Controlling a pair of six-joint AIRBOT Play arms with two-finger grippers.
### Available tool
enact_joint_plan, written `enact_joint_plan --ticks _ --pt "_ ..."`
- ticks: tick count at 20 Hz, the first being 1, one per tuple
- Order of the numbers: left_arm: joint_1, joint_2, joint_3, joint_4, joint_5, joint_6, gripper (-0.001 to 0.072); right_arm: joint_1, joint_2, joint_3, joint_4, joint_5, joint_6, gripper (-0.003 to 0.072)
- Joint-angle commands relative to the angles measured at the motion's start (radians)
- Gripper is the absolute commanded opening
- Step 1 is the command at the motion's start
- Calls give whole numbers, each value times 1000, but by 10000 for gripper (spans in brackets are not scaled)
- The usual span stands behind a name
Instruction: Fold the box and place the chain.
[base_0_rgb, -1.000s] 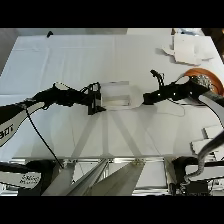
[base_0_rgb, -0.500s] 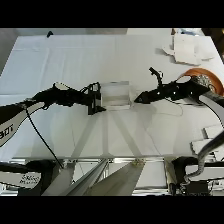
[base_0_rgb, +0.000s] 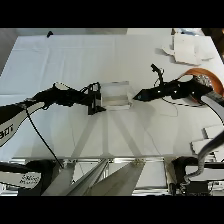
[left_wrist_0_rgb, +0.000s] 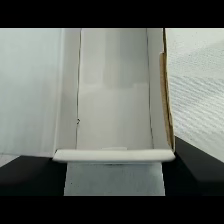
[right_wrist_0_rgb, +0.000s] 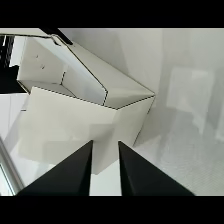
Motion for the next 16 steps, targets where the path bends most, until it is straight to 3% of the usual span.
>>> enact_joint_plan --ticks 1,4,6,11,16 --pt "0 0 0 0 0 0 156 11 3 0 -1 -18 -2 338" --pt "0 0 0 0 0 0 156 42 3 0 -9 -32 -7 338" --pt "0 0 0 0 0 0 156 65 4 0 -8 -46 -31 404" --pt "0 1 0 0 0 0 156 102 5 0 -5 -62 -26 405" --pt "0 1 0 0 0 0 156 133 5 0 -25 -174 -18 407"
